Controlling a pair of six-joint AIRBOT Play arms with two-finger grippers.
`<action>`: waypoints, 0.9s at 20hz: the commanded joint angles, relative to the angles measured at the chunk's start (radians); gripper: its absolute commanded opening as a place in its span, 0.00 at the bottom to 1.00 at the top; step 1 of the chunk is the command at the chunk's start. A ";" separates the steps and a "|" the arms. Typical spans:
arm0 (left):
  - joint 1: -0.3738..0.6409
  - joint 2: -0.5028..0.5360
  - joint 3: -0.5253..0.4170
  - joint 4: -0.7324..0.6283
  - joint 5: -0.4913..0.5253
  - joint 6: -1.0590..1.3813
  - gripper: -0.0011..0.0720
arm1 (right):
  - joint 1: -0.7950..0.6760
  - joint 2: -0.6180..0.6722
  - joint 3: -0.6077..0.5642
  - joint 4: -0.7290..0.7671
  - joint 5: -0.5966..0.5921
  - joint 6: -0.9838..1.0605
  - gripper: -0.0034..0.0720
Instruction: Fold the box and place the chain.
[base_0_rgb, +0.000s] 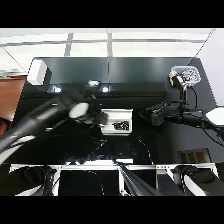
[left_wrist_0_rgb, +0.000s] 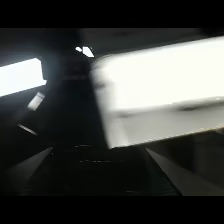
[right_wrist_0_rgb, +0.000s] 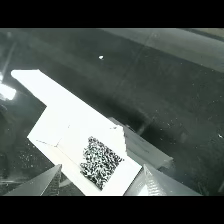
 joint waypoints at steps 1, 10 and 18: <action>0.195 0.187 -0.116 0.079 -0.079 0.088 0.89 | 0.000 0.000 0.000 0.000 0.005 0.006 0.81; 0.698 0.166 -0.530 -0.909 0.076 1.405 0.88 | 0.000 0.000 0.000 0.000 0.008 0.090 0.81; 0.377 0.082 -0.538 -0.907 0.313 2.213 1.00 | 0.000 0.000 0.000 0.000 0.008 0.138 0.81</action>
